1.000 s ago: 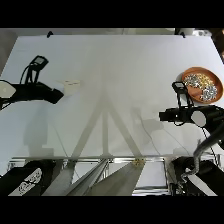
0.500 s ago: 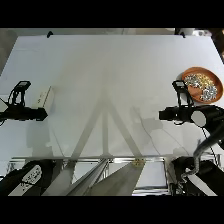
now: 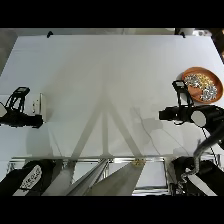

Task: Fold the box and place the chain.

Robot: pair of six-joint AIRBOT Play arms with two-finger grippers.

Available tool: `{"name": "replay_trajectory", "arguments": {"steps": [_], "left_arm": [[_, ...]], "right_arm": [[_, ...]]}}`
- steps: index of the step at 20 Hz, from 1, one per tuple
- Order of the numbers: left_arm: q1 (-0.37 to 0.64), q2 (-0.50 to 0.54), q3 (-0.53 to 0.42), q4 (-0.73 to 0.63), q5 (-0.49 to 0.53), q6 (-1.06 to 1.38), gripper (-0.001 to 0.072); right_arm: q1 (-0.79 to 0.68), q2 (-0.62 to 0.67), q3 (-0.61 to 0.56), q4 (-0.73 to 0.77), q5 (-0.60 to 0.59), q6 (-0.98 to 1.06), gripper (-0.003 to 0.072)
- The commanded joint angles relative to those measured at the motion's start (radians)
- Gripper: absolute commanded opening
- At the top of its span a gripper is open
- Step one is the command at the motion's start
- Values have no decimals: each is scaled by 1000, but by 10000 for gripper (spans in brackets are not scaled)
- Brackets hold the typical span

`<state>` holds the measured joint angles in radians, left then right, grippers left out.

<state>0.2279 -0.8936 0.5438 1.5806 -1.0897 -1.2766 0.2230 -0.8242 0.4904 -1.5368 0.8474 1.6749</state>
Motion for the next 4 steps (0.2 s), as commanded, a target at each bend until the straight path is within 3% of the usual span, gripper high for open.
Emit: {"name": "replay_trajectory", "arguments": {"steps": [1, 4], "left_arm": [[-39, 126, 0, 5, -6, -4, 698], [-45, 234, 0, 1, 2, -7, 698]], "right_arm": [[-1, -1, 0, 0, 0, 0, 15], [0, -1, 0, 0, 0, 0, 15]]}}
